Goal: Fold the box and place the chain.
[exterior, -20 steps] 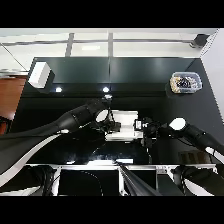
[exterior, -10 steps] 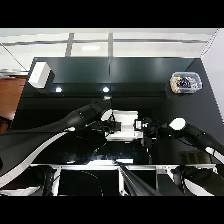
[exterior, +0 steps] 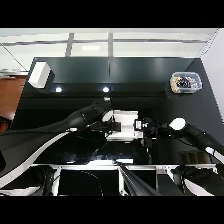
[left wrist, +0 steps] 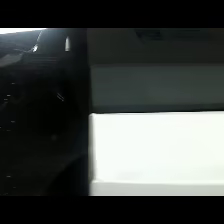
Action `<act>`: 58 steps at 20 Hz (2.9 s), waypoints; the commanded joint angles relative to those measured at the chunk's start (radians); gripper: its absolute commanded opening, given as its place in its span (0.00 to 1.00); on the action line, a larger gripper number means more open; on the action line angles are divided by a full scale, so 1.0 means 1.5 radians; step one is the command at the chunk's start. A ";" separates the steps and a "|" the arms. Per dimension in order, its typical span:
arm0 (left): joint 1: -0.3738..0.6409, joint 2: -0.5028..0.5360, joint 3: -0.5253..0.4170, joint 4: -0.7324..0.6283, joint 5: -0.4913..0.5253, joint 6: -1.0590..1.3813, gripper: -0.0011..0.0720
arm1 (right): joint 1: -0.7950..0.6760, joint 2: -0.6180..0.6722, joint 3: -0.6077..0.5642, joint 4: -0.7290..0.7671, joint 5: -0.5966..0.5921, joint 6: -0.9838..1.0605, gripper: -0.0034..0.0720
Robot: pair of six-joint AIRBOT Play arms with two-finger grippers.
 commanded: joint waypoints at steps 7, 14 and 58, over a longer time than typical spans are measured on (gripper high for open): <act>0.000 -0.002 0.002 -0.012 0.004 0.003 0.44 | 0.000 0.000 0.000 0.000 0.000 0.000 0.46; 0.001 -0.002 0.002 -0.012 -0.003 0.004 0.14 | 0.000 0.000 0.000 0.000 0.000 0.000 0.46; 0.001 -0.002 0.002 0.002 -0.025 0.026 0.05 | 0.023 0.024 0.020 0.033 0.060 0.210 0.29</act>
